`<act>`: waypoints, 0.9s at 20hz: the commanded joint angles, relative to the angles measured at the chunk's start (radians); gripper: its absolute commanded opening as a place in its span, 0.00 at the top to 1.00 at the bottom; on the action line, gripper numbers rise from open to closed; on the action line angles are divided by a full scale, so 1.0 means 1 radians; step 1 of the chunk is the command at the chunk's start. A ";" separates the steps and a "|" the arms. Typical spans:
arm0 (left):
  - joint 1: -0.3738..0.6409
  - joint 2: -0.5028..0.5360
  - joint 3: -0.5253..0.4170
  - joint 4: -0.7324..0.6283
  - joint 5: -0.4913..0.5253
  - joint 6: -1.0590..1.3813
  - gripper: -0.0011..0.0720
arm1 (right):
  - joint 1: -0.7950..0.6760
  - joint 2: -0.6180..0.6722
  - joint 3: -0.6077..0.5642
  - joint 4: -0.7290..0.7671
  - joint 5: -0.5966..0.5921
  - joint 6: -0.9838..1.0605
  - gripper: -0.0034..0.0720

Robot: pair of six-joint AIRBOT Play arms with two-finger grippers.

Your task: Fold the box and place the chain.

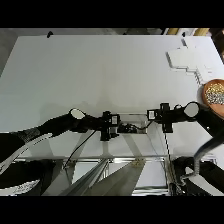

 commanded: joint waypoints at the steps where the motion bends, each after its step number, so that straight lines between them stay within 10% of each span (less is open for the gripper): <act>1: 0.000 0.001 0.000 0.000 0.000 0.000 0.71 | 0.003 0.129 0.000 0.029 0.098 0.060 0.93; 10: 0.000 0.001 0.000 0.000 0.000 0.000 0.71 | 0.135 0.443 0.000 0.362 0.299 0.136 0.93; 18: 0.000 0.001 0.000 0.000 0.000 0.000 0.71 | 0.415 0.328 0.000 0.451 -0.028 0.139 0.93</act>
